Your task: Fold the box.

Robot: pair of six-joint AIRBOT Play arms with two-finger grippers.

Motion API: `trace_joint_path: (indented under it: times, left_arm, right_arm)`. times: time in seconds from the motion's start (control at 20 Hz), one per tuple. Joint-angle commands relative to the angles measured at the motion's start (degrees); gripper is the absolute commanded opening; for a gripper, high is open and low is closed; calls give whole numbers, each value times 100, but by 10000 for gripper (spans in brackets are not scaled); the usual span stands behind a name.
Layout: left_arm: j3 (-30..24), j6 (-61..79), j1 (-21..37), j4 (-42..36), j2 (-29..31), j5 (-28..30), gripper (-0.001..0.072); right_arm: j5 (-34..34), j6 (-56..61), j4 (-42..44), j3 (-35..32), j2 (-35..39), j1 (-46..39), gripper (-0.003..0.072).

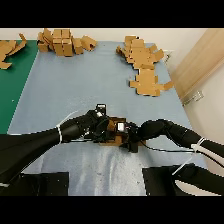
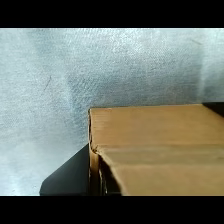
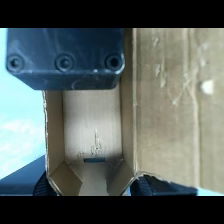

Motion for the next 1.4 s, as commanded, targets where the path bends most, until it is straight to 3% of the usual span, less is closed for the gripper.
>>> trace_joint_path:
  times: [0.0,0.15,0.2,0.25,0.55,0.95,1.35]
  left_arm:
    - [7,2,-4,-129,0,170,14]
    - [7,9,-4,-212,2,155,25]
    - [7,31,-4,-256,2,151,278]
    - [7,24,-4,-306,2,149,482]
    - [7,46,9,-356,44,-310,486]
    - [7,26,164,-236,601,-267,485]
    - [15,42,413,-249,743,-514,484]
  right_arm:
    - [11,-11,11,0,-4,7,500]
    - [11,-13,11,0,-4,7,500]
    - [11,-11,11,0,-4,7,500]
    - [11,-11,11,0,-4,7,500]
    - [11,-11,11,0,-4,9,500]
    - [11,-11,11,0,-4,9,500]
    - [11,-11,11,0,-7,7,500]
